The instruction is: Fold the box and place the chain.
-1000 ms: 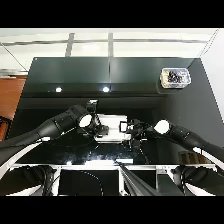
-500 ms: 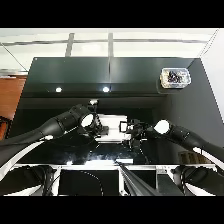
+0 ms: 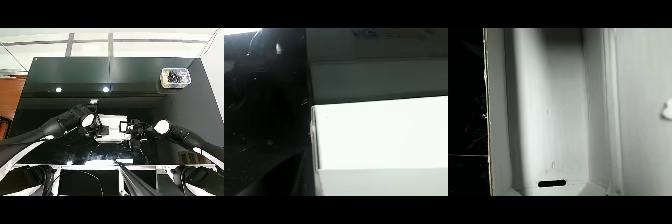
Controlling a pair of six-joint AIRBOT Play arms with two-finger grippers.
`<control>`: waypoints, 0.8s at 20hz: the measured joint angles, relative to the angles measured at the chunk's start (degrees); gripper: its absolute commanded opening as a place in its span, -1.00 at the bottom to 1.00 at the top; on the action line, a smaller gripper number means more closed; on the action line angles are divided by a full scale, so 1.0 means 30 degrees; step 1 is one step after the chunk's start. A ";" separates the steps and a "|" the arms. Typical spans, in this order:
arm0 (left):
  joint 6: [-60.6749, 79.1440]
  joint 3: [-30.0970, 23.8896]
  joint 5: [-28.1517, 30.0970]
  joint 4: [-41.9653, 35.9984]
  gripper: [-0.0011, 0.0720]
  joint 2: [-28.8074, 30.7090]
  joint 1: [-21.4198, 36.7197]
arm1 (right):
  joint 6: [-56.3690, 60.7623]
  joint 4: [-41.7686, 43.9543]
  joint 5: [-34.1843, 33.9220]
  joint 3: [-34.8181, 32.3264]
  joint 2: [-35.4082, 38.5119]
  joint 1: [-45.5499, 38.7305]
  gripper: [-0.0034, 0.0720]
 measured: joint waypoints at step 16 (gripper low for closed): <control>0.0240 0.0372 -0.0015 -0.0153 -0.89 -0.0554 0.0000 | 0.0393 -0.0590 0.0474 -0.0022 0.0685 0.0000 0.77</control>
